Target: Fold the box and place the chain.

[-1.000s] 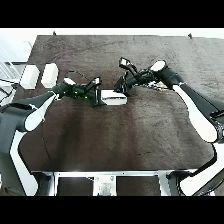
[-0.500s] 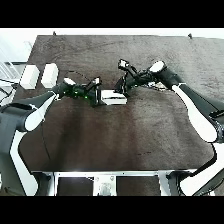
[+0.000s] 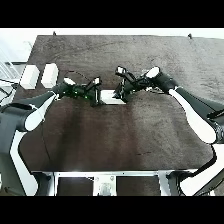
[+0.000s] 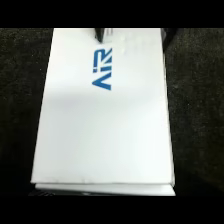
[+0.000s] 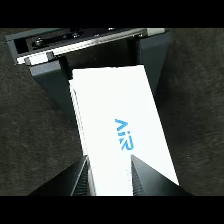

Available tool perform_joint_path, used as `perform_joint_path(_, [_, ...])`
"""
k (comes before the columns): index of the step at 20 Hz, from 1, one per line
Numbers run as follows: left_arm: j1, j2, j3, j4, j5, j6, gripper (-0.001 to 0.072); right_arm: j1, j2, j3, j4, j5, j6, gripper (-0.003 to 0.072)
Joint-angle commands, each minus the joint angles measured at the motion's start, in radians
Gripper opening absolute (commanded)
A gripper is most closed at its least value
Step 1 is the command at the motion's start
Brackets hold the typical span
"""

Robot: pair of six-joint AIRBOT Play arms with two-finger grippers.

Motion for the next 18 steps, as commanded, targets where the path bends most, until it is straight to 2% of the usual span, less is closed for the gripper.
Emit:
perform_joint_path(1, [-0.001,0.0,0.0,-0.001,-0.001,-0.002,0.0469,0.005,-0.002,-0.053,-0.003,0.041,0.011,0.0296])
perform_joint_path(4, [0.0,0.0,0.0,-0.001,-0.002,-0.002,0.0469,-0.009,-0.001,-0.058,0.034,0.048,-0.009,0.0365])
perform_joint_path(6, [0.0,0.0,0.0,-0.001,-0.002,-0.002,0.0469,-0.032,-0.001,-0.058,0.098,0.057,-0.035,0.0362])
perform_joint_path(7, [-0.001,0.0,0.0,-0.001,-0.002,-0.002,0.0469,-0.047,-0.001,-0.058,0.138,0.057,-0.041,0.0333])
perform_joint_path(8, [-0.001,0.0,0.0,-0.001,-0.001,-0.002,0.0469,-0.063,0.0,-0.058,0.178,0.06,-0.047,0.0259])
perform_joint_path(9, [0.0,0.0,0.0,-0.001,-0.001,-0.002,0.0469,-0.079,0.0,-0.058,0.223,0.06,-0.047,0.0222])
perform_joint_path(10, [0.0,0.0,0.0,-0.001,-0.002,-0.002,0.0469,-0.096,0.0,-0.058,0.26,0.06,-0.047,0.0123])
perform_joint_path(12, [0.0,0.0,0.0,-0.001,-0.002,-0.002,0.0469,-0.112,-0.002,-0.058,0.269,0.06,-0.041,0.0018])
perform_joint_path(18, [-0.001,0.0,0.0,-0.001,-0.002,-0.002,0.0469,-0.056,-0.013,-0.058,0.087,0.064,0.05,0.0009])
